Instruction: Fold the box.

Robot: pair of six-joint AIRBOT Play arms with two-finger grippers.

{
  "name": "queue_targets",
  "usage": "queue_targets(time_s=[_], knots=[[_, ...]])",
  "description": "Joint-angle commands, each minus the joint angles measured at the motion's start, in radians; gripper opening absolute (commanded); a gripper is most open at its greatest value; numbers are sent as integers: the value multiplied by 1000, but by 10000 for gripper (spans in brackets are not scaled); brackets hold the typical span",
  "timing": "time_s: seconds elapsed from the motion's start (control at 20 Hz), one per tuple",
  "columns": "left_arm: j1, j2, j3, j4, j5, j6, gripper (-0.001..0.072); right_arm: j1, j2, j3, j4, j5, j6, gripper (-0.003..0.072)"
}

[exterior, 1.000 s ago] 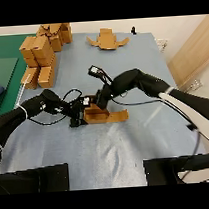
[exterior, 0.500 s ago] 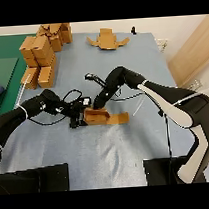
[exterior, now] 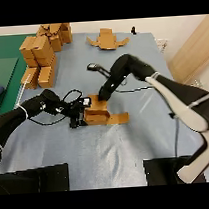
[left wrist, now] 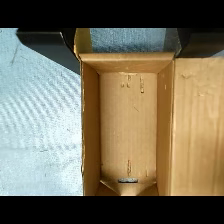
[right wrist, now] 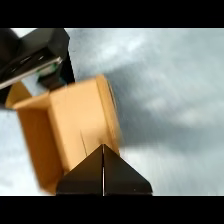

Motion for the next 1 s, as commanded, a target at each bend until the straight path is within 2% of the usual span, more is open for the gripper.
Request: queue_targets(time_s=[0.0,0.15,0.25,0.3,0.35,0.4,0.5,0.55,0.6,0.75,0.85,0.95], knots=[[0,0,0,0,1,-5,143,-45,262,-218,-29,62,-47,2],[0,0,0,-1,1,-5,143,-48,560,-640,-84,338,-114,4],[0,0,0,0,1,-5,143,-47,656,-847,-100,472,-233,10],[0,0,0,-1,1,-5,143,-47,662,-898,-92,480,-329,139],[0,0,0,-1,1,-5,143,-47,650,-925,-79,486,-407,458],[0,0,0,-1,2,-5,143,-43,627,-930,-72,504,-444,509],[0,0,0,-1,3,-5,143,-17,587,-930,-34,606,-513,502],[0,0,0,-1,3,-5,144,2,570,-929,5,660,-577,376],[0,0,0,0,4,-5,143,23,548,-923,40,696,-638,290],[0,0,0,-1,4,-5,143,72,483,-880,67,716,-647,285],[0,0,0,-1,4,-5,143,106,454,-856,87,720,-647,204],[0,0,0,-1,4,-5,143,127,434,-840,99,743,-645,204]])
